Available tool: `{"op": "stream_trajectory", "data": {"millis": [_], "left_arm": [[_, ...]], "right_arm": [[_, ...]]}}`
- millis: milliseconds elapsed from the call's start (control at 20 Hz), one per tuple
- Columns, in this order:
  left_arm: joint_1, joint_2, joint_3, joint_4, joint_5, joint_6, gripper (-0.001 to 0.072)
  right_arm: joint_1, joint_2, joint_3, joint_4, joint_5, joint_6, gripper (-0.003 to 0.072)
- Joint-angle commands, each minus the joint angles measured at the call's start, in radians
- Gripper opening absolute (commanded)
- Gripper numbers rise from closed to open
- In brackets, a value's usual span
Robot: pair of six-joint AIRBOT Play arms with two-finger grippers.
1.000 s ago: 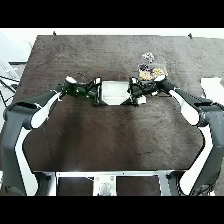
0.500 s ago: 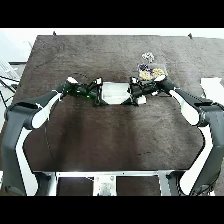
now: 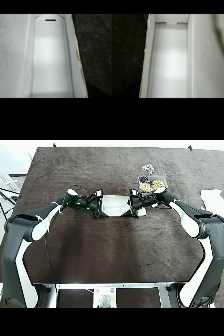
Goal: Fold the box and place the chain.
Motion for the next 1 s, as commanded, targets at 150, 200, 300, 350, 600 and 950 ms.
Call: {"op": "stream_trajectory", "data": {"millis": [150,200,300,350,600,950], "left_arm": [[0.000,-0.001,0.001,-0.003,0.004,0.000,0.0289],[0.000,0.000,0.001,-0.003,0.004,0.000,0.0289],[0.000,0.000,0.001,-0.003,0.004,0.000,0.0289],[0.000,0.000,0.001,-0.003,0.004,0.000,0.0289],[0.000,0.000,0.001,-0.003,0.004,0.000,0.0289],[0.000,0.000,0.001,-0.003,0.004,0.000,0.0289]], "right_arm": [[0.001,0.000,0.000,0.000,0.001,0.000,0.0496],[0.001,0.000,0.000,0.000,0.002,0.000,0.0496],[0.001,0.000,0.000,0.000,0.002,0.000,0.0496],[0.001,0.000,0.000,0.000,0.001,0.000,0.0496],[0.001,0.000,0.000,0.000,0.002,0.000,0.0496],[0.016,0.000,-0.005,0.000,0.022,0.004,0.0500]]}}
